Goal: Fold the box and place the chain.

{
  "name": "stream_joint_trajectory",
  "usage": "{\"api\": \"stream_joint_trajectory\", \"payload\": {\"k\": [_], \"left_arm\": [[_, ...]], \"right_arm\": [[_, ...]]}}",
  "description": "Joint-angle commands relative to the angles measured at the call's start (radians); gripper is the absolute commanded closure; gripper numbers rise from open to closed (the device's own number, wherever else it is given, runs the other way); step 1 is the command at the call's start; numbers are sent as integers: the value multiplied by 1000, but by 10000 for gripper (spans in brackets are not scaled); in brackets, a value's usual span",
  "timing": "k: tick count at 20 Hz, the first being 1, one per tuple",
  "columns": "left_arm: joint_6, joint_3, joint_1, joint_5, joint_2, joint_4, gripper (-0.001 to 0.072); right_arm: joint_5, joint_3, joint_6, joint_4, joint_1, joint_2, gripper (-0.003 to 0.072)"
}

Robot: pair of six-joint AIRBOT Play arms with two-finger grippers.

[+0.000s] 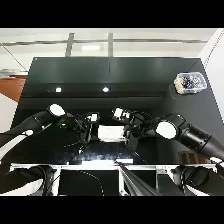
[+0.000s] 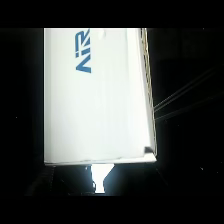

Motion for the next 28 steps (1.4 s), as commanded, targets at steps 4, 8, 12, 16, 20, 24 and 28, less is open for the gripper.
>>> {"api": "stream_joint_trajectory", "payload": {"k": [4,8,12,16,20,24,28], "left_arm": [[0,1,0,0,0,1,306],[0,1,0,0,0,1,305],[0,1,0,0,0,1,306],[0,1,0,0,0,1,305],[0,1,0,0,0,1,305],[0,1,0,0,0,1,306],[0,1,0,0,0,1,306]], "right_arm": [[2,-14,2,2,1,0,446],[-8,-23,5,8,2,-2,447],[-23,-23,13,7,1,-2,448],[-23,-23,18,8,1,-2,546],[-21,-23,23,11,1,-2,540],[-22,-23,27,10,1,-2,435],[-22,-27,29,11,1,-14,384]]}}
